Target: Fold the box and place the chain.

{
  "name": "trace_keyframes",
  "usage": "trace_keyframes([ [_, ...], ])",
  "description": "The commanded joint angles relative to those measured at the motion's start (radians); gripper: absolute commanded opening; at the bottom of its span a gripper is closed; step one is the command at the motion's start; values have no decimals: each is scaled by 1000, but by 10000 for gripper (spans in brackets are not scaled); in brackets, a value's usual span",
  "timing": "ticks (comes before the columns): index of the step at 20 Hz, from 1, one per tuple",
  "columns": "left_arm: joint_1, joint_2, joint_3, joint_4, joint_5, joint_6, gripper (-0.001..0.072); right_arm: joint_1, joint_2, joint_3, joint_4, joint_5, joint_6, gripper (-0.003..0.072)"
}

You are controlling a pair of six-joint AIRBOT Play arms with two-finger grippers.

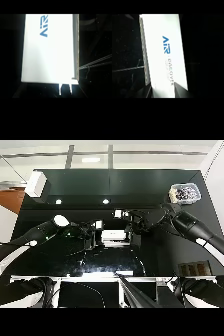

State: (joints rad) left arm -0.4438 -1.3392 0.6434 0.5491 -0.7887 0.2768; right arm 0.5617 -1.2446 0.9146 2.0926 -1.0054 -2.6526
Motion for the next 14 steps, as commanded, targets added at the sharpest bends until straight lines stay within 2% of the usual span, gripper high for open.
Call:
trace_keyframes([
  [1, 0, -1, 0, 0, 0, -1, 478, 16, -1, -6, -2, 19, 1, 307],
  [6, 0, -1, 0, 0, 0, -1, 479, 20, -1, -6, -6, 18, 2, 316],
  [7, 0, -1, 0, 0, 0, -1, 478, 20, -1, -6, -6, 18, 2, 383],
  [14, 0, -1, 0, 0, 0, -1, 478, 20, -1, -6, -6, 18, 2, 375],
])
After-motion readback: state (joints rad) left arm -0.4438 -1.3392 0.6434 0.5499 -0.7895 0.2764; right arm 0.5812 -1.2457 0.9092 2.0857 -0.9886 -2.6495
